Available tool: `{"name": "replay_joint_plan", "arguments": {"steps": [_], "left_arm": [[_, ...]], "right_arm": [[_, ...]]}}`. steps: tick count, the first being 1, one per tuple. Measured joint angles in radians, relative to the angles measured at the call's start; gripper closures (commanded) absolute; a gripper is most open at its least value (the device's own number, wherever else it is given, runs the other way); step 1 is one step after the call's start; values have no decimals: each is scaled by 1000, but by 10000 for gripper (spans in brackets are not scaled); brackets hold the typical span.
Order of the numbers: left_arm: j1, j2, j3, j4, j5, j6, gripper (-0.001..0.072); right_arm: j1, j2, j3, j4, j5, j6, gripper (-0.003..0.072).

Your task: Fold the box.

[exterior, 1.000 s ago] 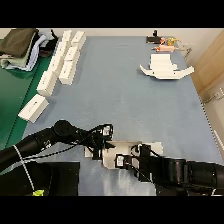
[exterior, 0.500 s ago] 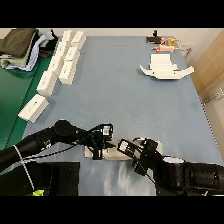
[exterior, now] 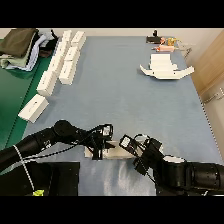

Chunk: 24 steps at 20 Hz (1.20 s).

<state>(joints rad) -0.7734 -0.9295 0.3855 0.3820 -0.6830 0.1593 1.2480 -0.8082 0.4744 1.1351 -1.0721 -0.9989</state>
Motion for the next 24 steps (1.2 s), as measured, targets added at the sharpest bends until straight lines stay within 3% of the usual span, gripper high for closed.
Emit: {"name": "replay_joint_plan", "arguments": {"steps": [15, 24], "left_arm": [[0, 0, 0, 0, 0, 0, 693], [0, 0, 0, 0, 1, 0, 694]], "right_arm": [[0, 0, 56, 1, -66, 2, 27], [-36, 11, 48, 19, 16, -160, 27]]}}
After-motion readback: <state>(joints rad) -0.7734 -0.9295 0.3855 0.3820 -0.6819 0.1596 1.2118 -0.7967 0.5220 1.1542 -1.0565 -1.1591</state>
